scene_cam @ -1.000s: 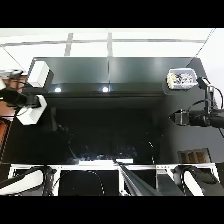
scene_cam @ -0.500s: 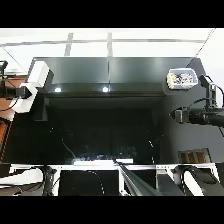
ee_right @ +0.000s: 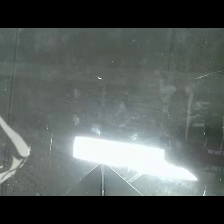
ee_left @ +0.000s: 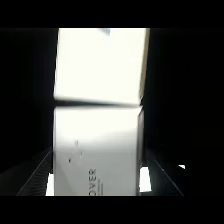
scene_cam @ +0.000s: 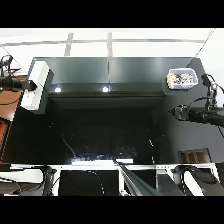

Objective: Fold the box and place the chain.

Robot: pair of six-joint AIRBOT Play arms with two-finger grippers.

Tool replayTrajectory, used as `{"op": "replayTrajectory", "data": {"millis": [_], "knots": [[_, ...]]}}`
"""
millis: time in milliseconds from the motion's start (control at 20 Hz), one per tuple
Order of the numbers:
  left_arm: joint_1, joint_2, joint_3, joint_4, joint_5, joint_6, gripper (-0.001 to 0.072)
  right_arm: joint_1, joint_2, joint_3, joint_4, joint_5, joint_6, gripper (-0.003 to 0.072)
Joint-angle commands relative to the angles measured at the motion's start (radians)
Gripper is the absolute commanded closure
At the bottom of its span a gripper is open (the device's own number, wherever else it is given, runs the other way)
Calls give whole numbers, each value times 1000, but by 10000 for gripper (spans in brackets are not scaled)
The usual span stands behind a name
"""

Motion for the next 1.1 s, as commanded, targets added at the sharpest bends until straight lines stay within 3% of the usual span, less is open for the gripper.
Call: {"op": "replayTrajectory", "data": {"millis": [0, 100, 150, 200, 250, 300, 400, 550, 650, 700, 800, 950, 1050], "knots": [[-16, -4, 154, -4, -193, -48, -5, 0, 0, -1, 3, 0, 3, 675], [-19, -4, 294, -10, -382, -150, -1, 0, 0, -1, 5, 7, 2, 675], [-19, -4, 368, -11, -483, -238, 42, 0, 0, -1, 8, 16, 2, 675], [-19, -4, 432, -10, -580, -331, 261, 0, 0, 0, 8, 29, 2, 675], [-19, -4, 489, -12, -678, -399, 558, 0, 0, 0, 8, 52, 1, 675], [-19, -3, 539, -25, -773, -417, 686, 0, 0, 0, 4, 86, -12, 675], [-19, 23, 586, -46, -881, -468, 687, 0, 0, 0, -57, 179, -100, 675], [-47, 164, 525, -59, -811, -464, 687, 0, 1, -1, -190, 255, -105, 675], [-113, 337, 362, -116, -647, -347, 687, 0, 1, -2, -169, 192, -89, 676], [-156, 444, 225, -173, -537, -285, 687, 0, 1, -7, -127, 128, -95, 676], [-255, 655, -97, -272, -322, -241, 687, 13, 1, -44, -18, -42, -295, 675], [-428, 912, -582, -222, -19, -170, 687, 34, 1, -135, 58, -335, -344, 675], [-470, 1009, -753, -190, 61, -219, 687, 34, 1, -161, 55, -396, -343, 674]]}}
